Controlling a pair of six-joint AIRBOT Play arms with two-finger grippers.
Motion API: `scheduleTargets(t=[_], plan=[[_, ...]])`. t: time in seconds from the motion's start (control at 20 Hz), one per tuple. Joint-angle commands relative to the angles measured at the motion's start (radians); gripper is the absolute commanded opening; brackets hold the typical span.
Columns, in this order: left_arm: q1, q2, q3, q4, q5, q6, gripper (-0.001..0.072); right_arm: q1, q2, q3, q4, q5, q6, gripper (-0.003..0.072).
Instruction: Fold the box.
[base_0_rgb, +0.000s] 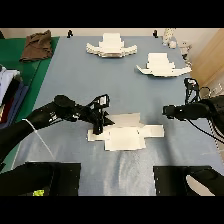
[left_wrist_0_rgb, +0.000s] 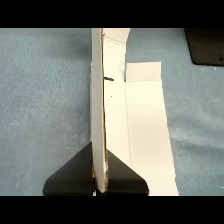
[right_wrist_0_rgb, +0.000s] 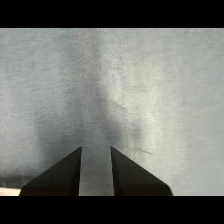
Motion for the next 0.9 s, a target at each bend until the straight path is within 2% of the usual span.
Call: scheduleTargets(t=[0.0,0.15,0.4,0.6,0.85], plan=[[-0.049,0.007,-0.032,0.033,0.09,-0.018,0.0011,0.0,0.001,0.002,0.023,0.018,0.004,0.0272],[-0.059,0.008,-0.026,0.073,0.091,-0.071,0.0011,0.0,0.001,0.002,0.023,0.019,0.003,0.0272],[-0.06,0.008,0.048,0.233,0.047,-0.24,0.0011,0.0,0.0,0.002,0.023,0.019,0.003,0.0272],[-0.068,0.007,0.05,0.286,0.014,-0.265,0.0012,0.0,0.0,0.002,0.023,0.027,0.003,0.0272],[-0.074,0.005,0.04,0.285,0.015,-0.265,0.0012,0.0,0.0,0.002,0.031,0.034,0.003,0.0272]])
